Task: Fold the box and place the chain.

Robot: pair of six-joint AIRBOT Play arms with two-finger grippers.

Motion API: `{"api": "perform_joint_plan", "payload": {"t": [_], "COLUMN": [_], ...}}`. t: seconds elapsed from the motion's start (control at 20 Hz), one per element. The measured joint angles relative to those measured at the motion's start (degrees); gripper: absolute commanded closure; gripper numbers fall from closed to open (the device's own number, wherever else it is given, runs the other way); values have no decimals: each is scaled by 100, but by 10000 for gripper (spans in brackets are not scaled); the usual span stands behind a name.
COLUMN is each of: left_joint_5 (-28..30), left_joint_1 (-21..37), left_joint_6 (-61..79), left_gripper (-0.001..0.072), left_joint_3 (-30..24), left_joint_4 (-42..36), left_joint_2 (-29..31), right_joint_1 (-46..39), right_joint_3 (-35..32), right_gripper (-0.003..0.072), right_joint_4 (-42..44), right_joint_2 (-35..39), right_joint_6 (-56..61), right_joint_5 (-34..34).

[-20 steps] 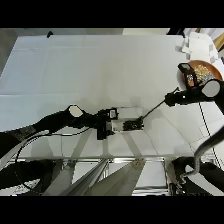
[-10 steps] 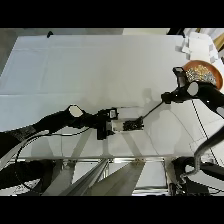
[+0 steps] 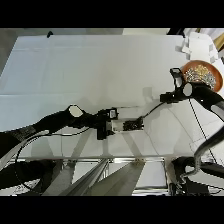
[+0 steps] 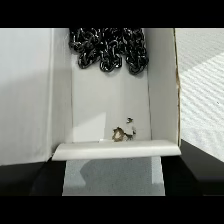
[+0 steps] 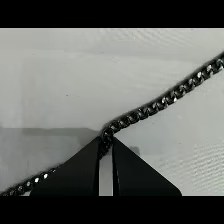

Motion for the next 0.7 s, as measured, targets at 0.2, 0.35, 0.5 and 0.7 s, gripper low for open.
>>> {"api": "perform_joint_plan", "payload": {"t": [0.2,0.35,0.5,0.7], "left_joint_5": [0,0,0,-7], "left_joint_1": [0,0,0,0], "left_joint_6": [0,0,0,0], "left_gripper": [578,578,578,578], "left_joint_3": [0,0,0,0], "left_joint_4": [0,0,0,0], "left_joint_2": [0,0,0,0], "right_joint_1": [166,214,232,236], "right_joint_3": [0,-2,-2,-2], "right_gripper": [669,671,671,671], "right_joint_4": [-98,-85,37,723], "right_joint_2": [505,1314,2288,3493], "right_joint_6": [-9,-28,-201,-717], "right_joint_5": [232,557,962,1547]}}
